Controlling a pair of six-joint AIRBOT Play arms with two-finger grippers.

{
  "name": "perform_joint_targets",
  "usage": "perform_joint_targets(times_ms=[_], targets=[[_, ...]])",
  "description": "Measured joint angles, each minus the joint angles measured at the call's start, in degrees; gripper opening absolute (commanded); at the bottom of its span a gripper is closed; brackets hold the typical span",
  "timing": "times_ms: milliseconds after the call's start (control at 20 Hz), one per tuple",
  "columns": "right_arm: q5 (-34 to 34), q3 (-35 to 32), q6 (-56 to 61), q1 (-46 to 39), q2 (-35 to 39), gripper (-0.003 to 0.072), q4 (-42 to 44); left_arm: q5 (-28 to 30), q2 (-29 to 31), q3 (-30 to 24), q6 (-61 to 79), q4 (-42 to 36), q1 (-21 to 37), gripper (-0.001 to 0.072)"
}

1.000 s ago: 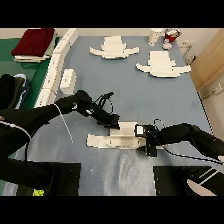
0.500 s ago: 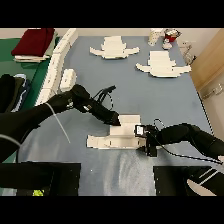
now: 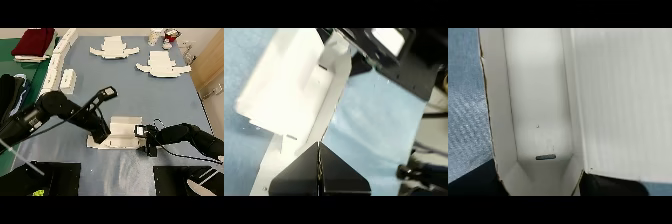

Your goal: Fold the box.

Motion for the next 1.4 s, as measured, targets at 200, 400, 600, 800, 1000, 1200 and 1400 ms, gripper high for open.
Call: perform_joint_targets(times_ms=[200, 400, 600, 800, 1000, 1200, 1400], targets=[[0.00, 0.02, 0.00, 0.00, 0.00, 0.0458, -0.04, 1.95, 4.76, -4.13, 0.55, 9.29, -6.67, 0.0013], [-0.02, 0.02, 0.00, 0.00, 0.00, 0.0458, -0.04, 4.33, 6.73, -8.83, 8.55, 13.33, -5.25, 0.0020], [-0.02, 0.02, 0.00, 0.00, 0.00, 0.0458, -0.07, 8.17, 7.26, -13.62, 19.12, 12.15, -1.09, 0.0656], [-0.02, 0.02, 0.00, 0.00, 0.00, 0.0458, -0.07, 13.99, 6.45, -17.86, 27.28, 7.56, 0.72, 0.0656], [-0.02, 0.02, 0.00, 0.02, 0.00, 0.0459, -0.07, 17.05, 2.03, -19.45, 36.48, -0.92, 1.25, 0.0654], [-0.02, 0.02, 0.00, 0.02, 0.00, 0.0458, -0.09, 18.86, -2.93, -19.91, 43.74, -7.87, 1.38, 0.0305], [-0.02, 0.02, 0.00, 0.02, 0.00, 0.0459, -0.11, 19.69, -5.16, -20.02, 48.24, -11.23, 1.38, 0.0286]])
